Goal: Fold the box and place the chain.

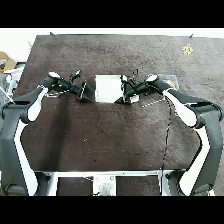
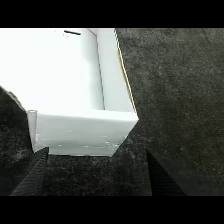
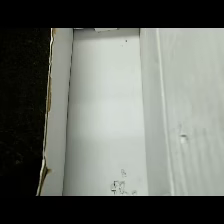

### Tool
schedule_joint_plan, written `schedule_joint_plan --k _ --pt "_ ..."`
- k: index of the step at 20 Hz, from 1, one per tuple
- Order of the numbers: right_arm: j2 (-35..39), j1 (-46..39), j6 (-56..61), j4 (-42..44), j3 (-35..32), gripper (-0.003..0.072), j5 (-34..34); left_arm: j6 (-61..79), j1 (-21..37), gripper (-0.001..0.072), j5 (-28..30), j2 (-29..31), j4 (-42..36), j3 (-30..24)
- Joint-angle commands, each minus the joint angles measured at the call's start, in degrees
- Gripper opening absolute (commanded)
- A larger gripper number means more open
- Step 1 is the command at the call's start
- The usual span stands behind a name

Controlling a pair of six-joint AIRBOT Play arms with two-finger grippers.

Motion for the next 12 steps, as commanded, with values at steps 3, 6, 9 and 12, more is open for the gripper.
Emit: schedule_joint_plan --k 3,6,9,12 --pt "-0.02 0.07 0.00 0.02 0.00 0.0395 0.00 1.55 -0.07 0.0714 1.62 0.02 -0.72 -0.35" --pt "-0.02 0.07 0.00 0.02 0.00 0.0395 0.00 2.16 -0.07 0.0715 2.71 0.02 -0.90 -0.35" --pt "-0.02 0.07 0.00 0.02 0.00 0.0395 0.00 2.21 -0.07 0.0715 2.69 0.02 -3.04 -0.35" --pt "-0.02 0.07 0.00 0.02 0.00 0.0395 0.02 2.82 -0.07 0.0715 2.75 0.02 -4.44 -0.35"
